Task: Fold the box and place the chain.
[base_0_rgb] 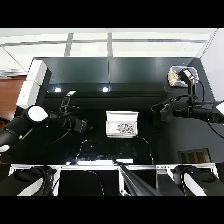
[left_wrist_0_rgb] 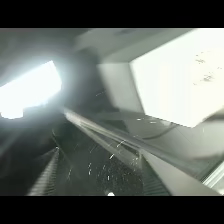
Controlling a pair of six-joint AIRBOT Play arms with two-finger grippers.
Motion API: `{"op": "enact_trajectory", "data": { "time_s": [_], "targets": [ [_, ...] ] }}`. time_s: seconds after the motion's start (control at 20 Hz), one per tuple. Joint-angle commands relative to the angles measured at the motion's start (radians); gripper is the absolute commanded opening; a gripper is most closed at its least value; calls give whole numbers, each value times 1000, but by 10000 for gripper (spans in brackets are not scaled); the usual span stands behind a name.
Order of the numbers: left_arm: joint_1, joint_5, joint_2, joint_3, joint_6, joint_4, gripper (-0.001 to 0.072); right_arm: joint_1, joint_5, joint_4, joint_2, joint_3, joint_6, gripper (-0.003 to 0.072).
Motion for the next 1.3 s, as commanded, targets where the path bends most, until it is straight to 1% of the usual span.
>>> {"op": "enact_trajectory", "data": {
  "time_s": [0.0, 0.15, 0.25, 0.35, 0.5, 0.65, 1.0, 1.1, 1.2, 1.25],
  "targets": [
    [-27, 32, -31, -18, 595, -161, 710, 0, -6, 0, 0, 1, 0, 252],
    [-78, 29, -34, -14, 922, -162, 711, 0, -6, 0, 0, 1, 0, 252],
    [-79, 29, -47, -9, 991, -196, 711, 0, -6, 0, 0, 1, 0, 252],
    [-54, 30, -77, -9, 1081, -237, 711, 0, -11, 0, -1, 1, 0, 252],
    [-18, 29, -142, -8, 1133, -251, 711, 0, -29, 0, -1, 1, 0, 252],
    [-19, 29, -187, -8, 1171, -273, 711, 0, -28, 1, -1, 1, 0, 252],
    [-64, 56, -266, 19, 1228, -371, 711, 0, -36, 0, -1, 1, 0, 252],
    [-91, 59, -295, 48, 1223, -349, 711, 0, -46, 1, -1, 1, 0, 252],
    [-108, 69, -322, 79, 1226, -402, 711, 0, -52, 1, -1, 0, 0, 251],
    [-118, 69, -336, 97, 1226, -407, 711, 0, -52, 1, -1, -2, 0, 252]
  ]
}}
